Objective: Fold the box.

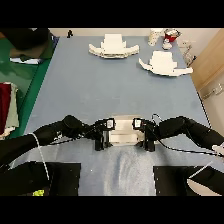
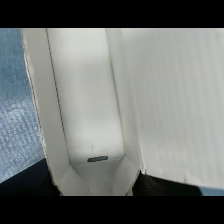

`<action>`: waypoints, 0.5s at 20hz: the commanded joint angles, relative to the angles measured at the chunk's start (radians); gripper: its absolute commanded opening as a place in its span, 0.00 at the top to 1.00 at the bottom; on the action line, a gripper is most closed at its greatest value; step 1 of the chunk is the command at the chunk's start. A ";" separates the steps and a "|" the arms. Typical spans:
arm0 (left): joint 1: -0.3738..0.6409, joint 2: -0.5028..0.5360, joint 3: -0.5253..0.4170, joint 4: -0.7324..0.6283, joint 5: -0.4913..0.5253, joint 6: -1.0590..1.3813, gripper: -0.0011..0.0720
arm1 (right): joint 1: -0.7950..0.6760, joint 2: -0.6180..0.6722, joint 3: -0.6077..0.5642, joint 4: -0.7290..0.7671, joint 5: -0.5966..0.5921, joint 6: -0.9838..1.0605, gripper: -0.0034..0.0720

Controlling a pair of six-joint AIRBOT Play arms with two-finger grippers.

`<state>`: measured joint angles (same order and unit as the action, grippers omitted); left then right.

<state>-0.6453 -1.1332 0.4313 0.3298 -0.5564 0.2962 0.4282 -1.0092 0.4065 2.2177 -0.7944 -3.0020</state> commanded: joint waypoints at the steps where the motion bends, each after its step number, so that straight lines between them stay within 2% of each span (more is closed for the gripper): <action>1: -0.004 -0.002 0.001 0.023 0.023 -0.042 0.03 | 0.000 0.000 -0.001 0.000 0.000 0.000 0.34; 10: -0.034 -0.003 0.001 0.079 0.019 -0.053 0.03 | 0.000 0.000 -0.001 0.000 0.000 0.000 0.34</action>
